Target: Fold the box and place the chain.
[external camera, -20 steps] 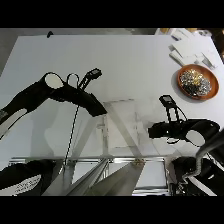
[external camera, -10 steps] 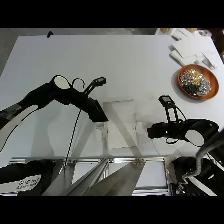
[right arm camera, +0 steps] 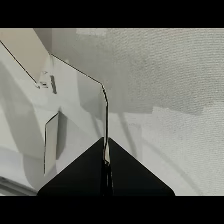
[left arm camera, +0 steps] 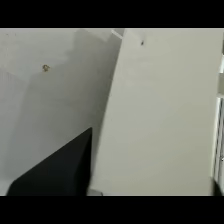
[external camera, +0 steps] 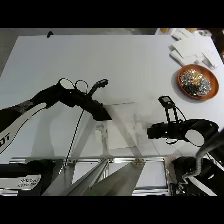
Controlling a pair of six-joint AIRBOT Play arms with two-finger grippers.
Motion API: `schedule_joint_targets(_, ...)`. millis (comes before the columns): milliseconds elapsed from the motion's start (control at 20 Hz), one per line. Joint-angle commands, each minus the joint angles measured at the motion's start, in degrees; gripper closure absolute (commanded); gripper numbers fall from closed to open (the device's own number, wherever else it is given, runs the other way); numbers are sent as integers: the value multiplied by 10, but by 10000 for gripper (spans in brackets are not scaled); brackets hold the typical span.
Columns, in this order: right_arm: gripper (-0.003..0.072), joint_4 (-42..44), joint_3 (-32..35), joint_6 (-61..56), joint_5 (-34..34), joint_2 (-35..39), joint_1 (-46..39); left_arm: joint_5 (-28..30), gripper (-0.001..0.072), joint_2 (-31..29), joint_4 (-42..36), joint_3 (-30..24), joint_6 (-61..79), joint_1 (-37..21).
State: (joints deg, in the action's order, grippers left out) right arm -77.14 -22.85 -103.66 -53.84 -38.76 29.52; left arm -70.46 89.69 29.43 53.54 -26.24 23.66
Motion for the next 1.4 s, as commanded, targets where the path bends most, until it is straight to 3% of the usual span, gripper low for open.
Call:
schedule_joint_targets(0,670,1,0,0,0,0,1,-1,518,2,35,0,7,0)
schedule_joint_targets(50,670,1,0,0,0,0,1,-1,522,2,46,0,7,0)
schedule_joint_targets(200,670,1,0,2,0,0,1,0,706,2,67,0,38,1)
schedule_joint_targets(450,643,16,-9,22,14,1,1,55,709,-22,91,1,153,46)
schedule_joint_targets(650,435,6,-73,76,-13,1,0,169,708,-48,165,1,175,123)
schedule_joint_targets(800,426,-41,-128,86,-38,1,0,236,708,-48,176,1,172,156)
schedule_joint_targets(950,426,-87,-141,86,-41,0,0,275,706,-48,176,1,172,160)
schedule_joint_targets(1350,426,-103,-141,86,-53,0,0,287,708,-48,176,1,155,161)
